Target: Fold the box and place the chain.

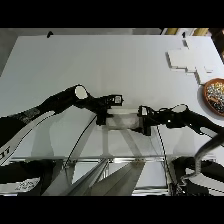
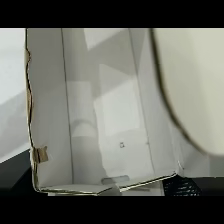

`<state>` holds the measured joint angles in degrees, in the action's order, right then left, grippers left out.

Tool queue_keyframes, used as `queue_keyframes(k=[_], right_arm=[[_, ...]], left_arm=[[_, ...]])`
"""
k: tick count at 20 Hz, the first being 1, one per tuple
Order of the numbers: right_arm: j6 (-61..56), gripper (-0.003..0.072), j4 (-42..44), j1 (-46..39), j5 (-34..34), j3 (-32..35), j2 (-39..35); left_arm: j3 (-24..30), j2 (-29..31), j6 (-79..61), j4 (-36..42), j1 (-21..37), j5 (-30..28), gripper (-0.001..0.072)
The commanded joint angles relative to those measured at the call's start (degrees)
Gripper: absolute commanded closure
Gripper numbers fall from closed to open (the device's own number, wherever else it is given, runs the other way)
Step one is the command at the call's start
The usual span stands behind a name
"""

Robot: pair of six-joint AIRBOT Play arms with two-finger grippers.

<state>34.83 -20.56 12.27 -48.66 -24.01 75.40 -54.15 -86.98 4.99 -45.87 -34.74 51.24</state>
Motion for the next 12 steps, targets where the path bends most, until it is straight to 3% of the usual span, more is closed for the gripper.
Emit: queue_keyframes(k=[1, 12], right_arm=[[0.31, 0.0051, 0.2, 0.11, 0.0, 0.04, 0.15], [-0.5, 0.005, -1.18, -1.2, -0.7, 0.04, 0.22]], left_arm=[[-0.02, 0.04, 0.0, -0.02, 0.0, 0.0, 0.0699], [-0.02, 0.04, 0.0, -0.02, 0.0, 0.0, 0.0699]])
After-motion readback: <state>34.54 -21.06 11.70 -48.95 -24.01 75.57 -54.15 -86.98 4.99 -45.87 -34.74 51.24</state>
